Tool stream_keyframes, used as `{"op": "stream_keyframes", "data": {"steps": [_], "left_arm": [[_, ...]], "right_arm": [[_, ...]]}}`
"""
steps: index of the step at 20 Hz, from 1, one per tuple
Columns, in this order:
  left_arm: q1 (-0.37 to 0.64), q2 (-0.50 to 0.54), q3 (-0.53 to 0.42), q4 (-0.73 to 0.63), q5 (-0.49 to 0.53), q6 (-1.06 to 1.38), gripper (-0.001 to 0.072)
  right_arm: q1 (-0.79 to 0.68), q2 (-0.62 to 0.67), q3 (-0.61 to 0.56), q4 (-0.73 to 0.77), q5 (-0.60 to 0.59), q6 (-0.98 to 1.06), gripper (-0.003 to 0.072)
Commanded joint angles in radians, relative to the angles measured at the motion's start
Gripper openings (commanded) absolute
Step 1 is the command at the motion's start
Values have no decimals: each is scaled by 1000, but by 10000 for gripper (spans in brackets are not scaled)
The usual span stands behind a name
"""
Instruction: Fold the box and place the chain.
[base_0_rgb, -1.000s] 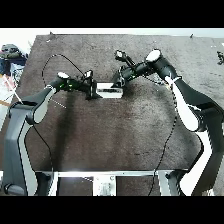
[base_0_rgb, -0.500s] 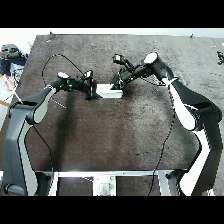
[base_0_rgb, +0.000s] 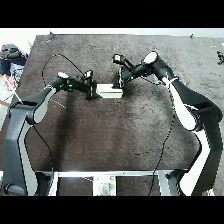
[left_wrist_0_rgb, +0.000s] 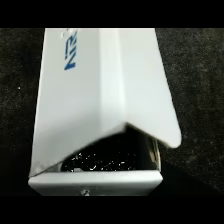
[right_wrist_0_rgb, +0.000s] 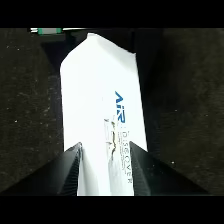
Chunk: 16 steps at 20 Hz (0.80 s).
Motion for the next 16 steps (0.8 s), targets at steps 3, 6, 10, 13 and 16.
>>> {"op": "stream_keyframes", "data": {"steps": [3,6,10,13,16], "left_arm": [[0,0,0,0,0,1,531],[0,0,0,0,0,1,531],[0,0,0,0,0,1,531],[0,0,0,0,0,1,531],[0,0,0,0,0,1,531]], "right_arm": [[0,18,1,-69,-24,1,337],[7,17,1,-97,-55,5,337],[27,17,1,-135,-92,5,338],[37,17,1,-170,-71,5,338],[39,17,1,-171,-29,17,338]]}}
